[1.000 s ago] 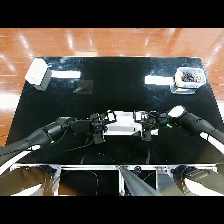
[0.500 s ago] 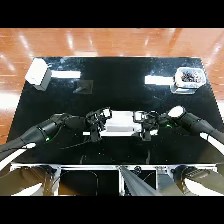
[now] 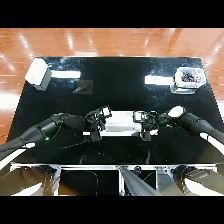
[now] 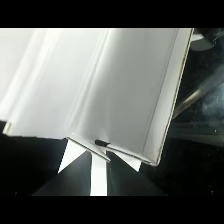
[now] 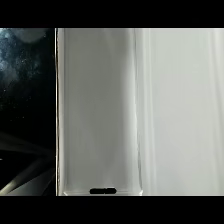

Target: Fold the box and place the chain.

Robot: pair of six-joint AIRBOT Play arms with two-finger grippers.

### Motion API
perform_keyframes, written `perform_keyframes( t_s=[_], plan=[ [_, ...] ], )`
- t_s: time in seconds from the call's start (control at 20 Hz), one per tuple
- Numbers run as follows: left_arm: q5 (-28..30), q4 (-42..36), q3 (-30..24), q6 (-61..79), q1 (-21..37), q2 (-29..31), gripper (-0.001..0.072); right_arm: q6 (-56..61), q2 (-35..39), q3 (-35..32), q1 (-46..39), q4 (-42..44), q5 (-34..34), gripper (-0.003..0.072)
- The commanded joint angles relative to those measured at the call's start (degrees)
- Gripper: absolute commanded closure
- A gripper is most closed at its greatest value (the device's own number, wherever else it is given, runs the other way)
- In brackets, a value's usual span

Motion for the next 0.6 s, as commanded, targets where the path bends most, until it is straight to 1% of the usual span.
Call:
perform_keyframes(
  t_s=[0.0, 0.3, 0.55],
  plan=[
    [-2.4, -1.0, 0.0, 0.3, -1.8, -0.1, 0.0521, 0.1, 0.0, 0.0, 0.0, 0.0, 0.0, 0.0155],
    [-6.6, -0.9, 0.0, 0.5, -4.7, -0.1, 0.0520, 0.0, 0.0, 0.0, 0.0, 0.0, 0.0, 0.0155],
    [-6.7, -1.0, 0.0, 0.4, -4.9, -0.7, 0.0520, 0.1, 0.0, 0.0, 0.0, 0.0, 0.0, 0.0155]
  ],
)
